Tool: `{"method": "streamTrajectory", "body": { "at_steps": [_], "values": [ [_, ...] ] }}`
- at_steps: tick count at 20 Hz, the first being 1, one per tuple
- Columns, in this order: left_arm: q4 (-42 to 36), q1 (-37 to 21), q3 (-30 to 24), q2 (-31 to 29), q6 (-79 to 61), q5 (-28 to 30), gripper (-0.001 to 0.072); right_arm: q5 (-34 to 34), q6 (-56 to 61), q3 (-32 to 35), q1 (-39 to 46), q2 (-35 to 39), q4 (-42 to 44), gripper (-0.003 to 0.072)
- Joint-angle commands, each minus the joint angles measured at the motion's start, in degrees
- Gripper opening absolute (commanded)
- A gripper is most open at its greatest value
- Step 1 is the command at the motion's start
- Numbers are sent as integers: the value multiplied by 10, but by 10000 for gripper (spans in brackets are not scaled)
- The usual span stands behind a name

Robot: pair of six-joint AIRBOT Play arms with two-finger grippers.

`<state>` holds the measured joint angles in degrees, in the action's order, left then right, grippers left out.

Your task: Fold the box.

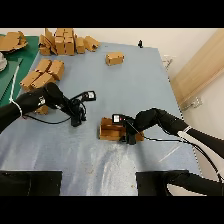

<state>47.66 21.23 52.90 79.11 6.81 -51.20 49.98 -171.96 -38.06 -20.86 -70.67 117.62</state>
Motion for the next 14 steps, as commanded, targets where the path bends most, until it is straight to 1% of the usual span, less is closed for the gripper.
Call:
{"method": "streamTrajectory", "body": {
  "at_steps": [1,3,4,6,8,9,10,13,14],
  "values": [
    [-123,12,-66,-9,-158,-3,10,-2,0,0,0,0,-12,501],
    [-173,25,-99,-34,-205,-2,9,-2,0,0,0,0,-13,501],
    [-183,35,-116,-52,-225,2,9,-2,0,0,0,0,-12,501],
    [-198,54,-151,-84,-269,28,11,-2,0,0,0,0,-13,501],
    [-198,59,-167,-87,-303,44,21,-2,0,0,0,0,-13,501],
    [-198,59,-167,-81,-302,54,317,-2,0,0,0,0,-13,501],
    [-221,59,-167,-72,-300,68,688,-2,0,0,0,0,-13,501],
    [-301,62,-164,-48,-326,76,687,-2,0,0,0,0,-13,500],
    [-315,65,-164,-40,-336,88,688,-2,0,0,0,0,-13,501]
  ]
}}
